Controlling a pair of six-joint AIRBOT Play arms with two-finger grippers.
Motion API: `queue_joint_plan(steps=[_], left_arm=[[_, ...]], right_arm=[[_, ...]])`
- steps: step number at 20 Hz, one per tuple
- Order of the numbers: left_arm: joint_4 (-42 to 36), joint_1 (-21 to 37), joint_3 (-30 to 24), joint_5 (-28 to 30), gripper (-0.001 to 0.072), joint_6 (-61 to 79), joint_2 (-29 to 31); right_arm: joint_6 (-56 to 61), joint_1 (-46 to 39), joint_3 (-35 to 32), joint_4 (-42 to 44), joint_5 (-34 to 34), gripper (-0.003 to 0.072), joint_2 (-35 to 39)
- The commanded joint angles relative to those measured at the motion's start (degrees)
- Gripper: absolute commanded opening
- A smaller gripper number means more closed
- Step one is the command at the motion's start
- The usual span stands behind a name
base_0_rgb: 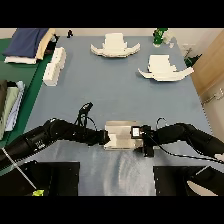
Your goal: Fold the box.
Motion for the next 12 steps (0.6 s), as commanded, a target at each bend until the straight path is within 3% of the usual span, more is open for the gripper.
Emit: queue_joint_plan(steps=[1, 5, 9, 12], left_arm=[[8.5, -4.3, 3.4, -1.5, 0.0361, -10.4, -2.4], [13.3, -8.5, 7.0, -2.7, 0.036, -18.3, -6.9], [24.0, -12.0, 11.9, -8.9, 0.036, -30.1, -11.3], [26.2, -13.3, 15.3, -12.0, 0.0359, -32.5, -15.2]], right_arm=[[0.0, 0.0, 0.0, 0.0, 0.0, 0.0494, 0.0], [0.0, 0.0, 0.0, 0.0, 0.0, 0.0494, 0.0], [0.0, 0.0, 0.0, 0.0, 0.0, 0.0494, 0.0], [0.0, 0.0, 0.0, 0.0, 0.0, 0.0494, 0.0]])
